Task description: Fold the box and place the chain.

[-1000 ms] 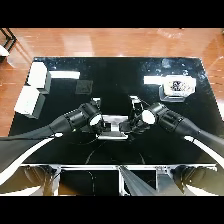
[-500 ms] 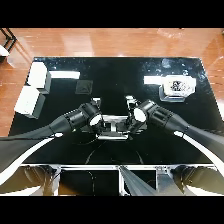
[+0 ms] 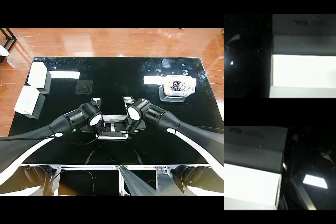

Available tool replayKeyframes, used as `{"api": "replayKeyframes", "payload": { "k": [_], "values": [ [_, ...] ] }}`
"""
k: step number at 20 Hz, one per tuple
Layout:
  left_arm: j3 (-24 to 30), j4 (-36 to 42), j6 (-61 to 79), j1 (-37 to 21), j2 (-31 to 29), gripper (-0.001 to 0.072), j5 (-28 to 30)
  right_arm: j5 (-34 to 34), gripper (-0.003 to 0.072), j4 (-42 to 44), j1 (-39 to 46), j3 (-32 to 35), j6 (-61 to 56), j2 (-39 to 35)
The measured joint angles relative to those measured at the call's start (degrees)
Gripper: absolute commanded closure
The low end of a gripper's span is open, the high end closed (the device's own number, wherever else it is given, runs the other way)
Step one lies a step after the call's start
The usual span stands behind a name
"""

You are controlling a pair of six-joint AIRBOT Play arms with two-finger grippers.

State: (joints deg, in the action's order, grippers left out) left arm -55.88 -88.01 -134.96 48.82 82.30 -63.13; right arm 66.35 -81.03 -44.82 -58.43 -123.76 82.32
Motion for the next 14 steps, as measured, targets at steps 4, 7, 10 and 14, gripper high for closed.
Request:
{"api": "replayKeyframes", "payload": {
  "k": [4,7,10,14],
  "values": [
    [0.00,-0.02,-0.02,0.00,0.00,0.0689,0.00,-0.02,0.0458,-0.15,-0.04,-0.13,-0.52,0.57],
    [0.00,-0.02,-0.02,-0.02,0.00,0.0689,0.02,-0.39,0.0458,-0.17,-0.04,-0.17,-0.94,0.98],
    [0.00,-0.02,-0.02,0.00,0.00,0.0689,0.02,-0.74,0.0458,-0.15,-0.04,-0.17,-1.18,1.33],
    [0.00,-0.02,-0.13,0.00,0.00,0.0689,0.04,-1.25,0.0575,0.07,-0.04,-0.17,-1.38,1.55]
  ]
}}
